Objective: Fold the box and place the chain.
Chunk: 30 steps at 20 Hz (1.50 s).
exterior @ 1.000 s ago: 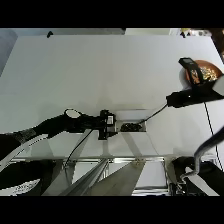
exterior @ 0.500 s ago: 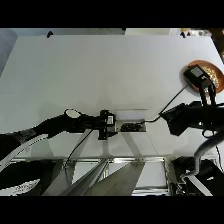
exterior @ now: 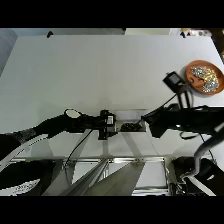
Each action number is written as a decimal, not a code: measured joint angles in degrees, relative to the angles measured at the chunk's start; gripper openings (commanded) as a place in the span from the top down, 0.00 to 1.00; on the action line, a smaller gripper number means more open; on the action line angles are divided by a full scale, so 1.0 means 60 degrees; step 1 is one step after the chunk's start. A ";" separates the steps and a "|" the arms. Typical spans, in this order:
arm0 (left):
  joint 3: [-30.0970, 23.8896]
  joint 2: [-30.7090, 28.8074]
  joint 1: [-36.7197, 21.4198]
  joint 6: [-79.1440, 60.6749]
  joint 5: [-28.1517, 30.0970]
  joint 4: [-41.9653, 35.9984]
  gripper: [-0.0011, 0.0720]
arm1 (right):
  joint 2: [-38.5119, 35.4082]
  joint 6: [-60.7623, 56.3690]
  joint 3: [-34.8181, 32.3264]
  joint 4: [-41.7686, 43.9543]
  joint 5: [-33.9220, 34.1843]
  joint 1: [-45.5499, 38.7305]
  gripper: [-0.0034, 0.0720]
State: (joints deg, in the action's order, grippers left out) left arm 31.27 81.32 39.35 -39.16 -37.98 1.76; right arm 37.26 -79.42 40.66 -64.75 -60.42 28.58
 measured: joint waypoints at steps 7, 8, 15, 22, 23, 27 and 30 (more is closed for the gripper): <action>0.0000 0.0000 0.0000 0.0000 -0.0004 0.0000 0.80 | 0.1818 0.0033 -0.0845 -0.0124 0.0495 0.0095 0.93; 0.0000 0.0000 0.0000 0.0000 -0.0004 0.0000 0.80 | 0.1920 0.0040 -0.0878 -0.0120 0.0517 0.0095 0.89; 0.0000 0.0000 0.0000 0.0000 -0.0004 0.0004 0.80 | 0.2102 0.0200 -0.0120 -0.0208 -0.0131 0.0095 0.51; 0.0000 0.0000 0.0000 0.0004 -0.0004 0.0000 0.80 | 0.2135 0.0346 0.2222 -0.2364 -0.0747 -0.0339 0.58; -0.0004 0.0000 0.0000 0.0004 -0.0004 0.0000 0.80 | 0.2186 0.0328 0.2371 -0.2634 -0.0776 -0.0623 0.57; -0.0004 0.0000 0.0000 0.0004 -0.0004 0.0000 0.80 | 0.2845 0.0240 0.2641 -0.3213 -0.0900 -0.1963 0.56; -0.0004 0.0000 0.0000 0.0004 -0.0004 0.0000 0.80 | 0.3781 -0.0069 0.2707 -0.3384 -0.0962 -0.2685 0.53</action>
